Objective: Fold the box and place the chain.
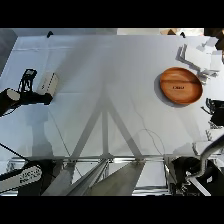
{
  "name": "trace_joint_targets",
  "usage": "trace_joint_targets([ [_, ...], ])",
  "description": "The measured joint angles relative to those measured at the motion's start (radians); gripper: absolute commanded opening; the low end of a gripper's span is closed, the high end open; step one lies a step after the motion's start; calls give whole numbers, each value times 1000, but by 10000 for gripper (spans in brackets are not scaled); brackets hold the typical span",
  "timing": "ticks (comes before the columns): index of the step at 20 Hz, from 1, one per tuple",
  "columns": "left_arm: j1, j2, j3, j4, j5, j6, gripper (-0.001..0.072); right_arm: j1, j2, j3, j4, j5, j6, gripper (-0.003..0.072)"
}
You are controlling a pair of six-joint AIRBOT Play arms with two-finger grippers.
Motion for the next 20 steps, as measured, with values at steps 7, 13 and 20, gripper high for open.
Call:
trace_joint_targets([
  [7,0,64,-1,17,-66,-22,701,0,0,0,0,0,0,8],
  [13,0,233,-1,13,-109,-41,697,0,0,0,0,0,0,8],
  [20,-3,409,-1,-140,-230,-85,222,0,0,0,0,0,0,8],
])
